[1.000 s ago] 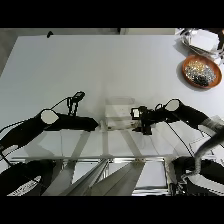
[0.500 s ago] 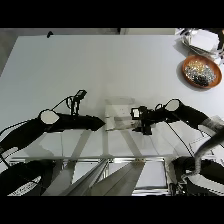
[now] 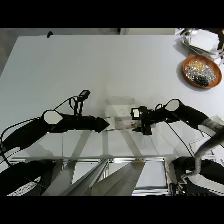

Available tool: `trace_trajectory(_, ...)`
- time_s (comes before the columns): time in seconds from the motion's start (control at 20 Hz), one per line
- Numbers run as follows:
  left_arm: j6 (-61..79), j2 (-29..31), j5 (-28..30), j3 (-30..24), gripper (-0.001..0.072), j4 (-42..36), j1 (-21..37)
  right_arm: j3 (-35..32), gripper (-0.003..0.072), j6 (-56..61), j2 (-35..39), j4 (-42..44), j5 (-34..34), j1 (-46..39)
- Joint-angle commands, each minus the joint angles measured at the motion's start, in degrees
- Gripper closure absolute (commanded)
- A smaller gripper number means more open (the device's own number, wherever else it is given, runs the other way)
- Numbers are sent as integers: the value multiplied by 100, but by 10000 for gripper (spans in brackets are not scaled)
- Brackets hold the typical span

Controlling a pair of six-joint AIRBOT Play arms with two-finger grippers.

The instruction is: Fold the box and place the chain.

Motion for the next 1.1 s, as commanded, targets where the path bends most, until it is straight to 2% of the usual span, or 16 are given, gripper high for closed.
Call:
trace_trajectory(0.0,-623,-243,39,247,289,481,-151,2,404,0,4,0,0,0)
trace_trajectory(0.3,-2031,-402,-7,601,289,1602,-317,2,404,0,4,0,2,0)
trace_trajectory(0.55,-3434,-752,-588,1196,289,2763,-472,2,404,0,4,-2,2,0)
trace_trajectory(0.75,-4319,-1163,-933,1773,290,3263,-684,2,404,0,4,0,2,0)
trace_trajectory(0.85,-4723,-1300,-1209,2096,291,3552,-728,2,404,0,4,-2,2,0)
trace_trajectory(1.05,-5779,-1556,-2240,2813,291,4651,-903,2,404,0,4,-2,2,0)
